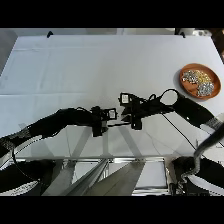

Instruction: Fold the box and place the chain.

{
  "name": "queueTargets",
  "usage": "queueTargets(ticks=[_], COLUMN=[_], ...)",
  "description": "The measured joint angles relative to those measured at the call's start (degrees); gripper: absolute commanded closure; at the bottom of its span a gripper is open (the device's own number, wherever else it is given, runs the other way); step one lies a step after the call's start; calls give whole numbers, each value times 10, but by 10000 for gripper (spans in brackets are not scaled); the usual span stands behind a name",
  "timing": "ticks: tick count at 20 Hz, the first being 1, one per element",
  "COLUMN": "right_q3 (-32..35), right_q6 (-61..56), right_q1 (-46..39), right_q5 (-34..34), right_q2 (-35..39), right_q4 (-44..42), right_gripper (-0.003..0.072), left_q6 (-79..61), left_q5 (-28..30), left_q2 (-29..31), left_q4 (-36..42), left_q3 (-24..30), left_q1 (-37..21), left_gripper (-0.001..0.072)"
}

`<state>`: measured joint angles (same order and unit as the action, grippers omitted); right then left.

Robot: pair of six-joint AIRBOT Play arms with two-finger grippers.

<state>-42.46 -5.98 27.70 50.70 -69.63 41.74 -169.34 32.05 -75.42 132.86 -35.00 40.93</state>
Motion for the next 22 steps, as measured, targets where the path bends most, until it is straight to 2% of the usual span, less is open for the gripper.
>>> queueTargets(ticks=[3, 4, 14, 15, 18, 22], right_q3=[5, 9, 37, 40, 47, 52], right_q6=[0, 0, 0, -1, -3, -1], right_q1=[0, 0, 20, 21, 23, 23], right_q5=[0, 0, -9, -9, -7, -12], right_q2=[0, 0, 1, 1, 1, 18], right_q4=[-2, -3, -2, -3, -4, -14], right_gripper=[481, 515, 510, 504, 388, 388], left_q6=[-2, -2, -2, -2, -4, -1], left_q5=[0, 0, 2, 2, 3, 3], left_q2=[0, 0, 0, 0, 0, 0], left_q4=[0, 0, -1, -2, -2, 0], left_q3=[0, 0, 0, 0, 0, 0], left_q1=[0, 0, 0, 0, 0, 0], left_gripper=[568, 568, 568, 568, 568, 568])
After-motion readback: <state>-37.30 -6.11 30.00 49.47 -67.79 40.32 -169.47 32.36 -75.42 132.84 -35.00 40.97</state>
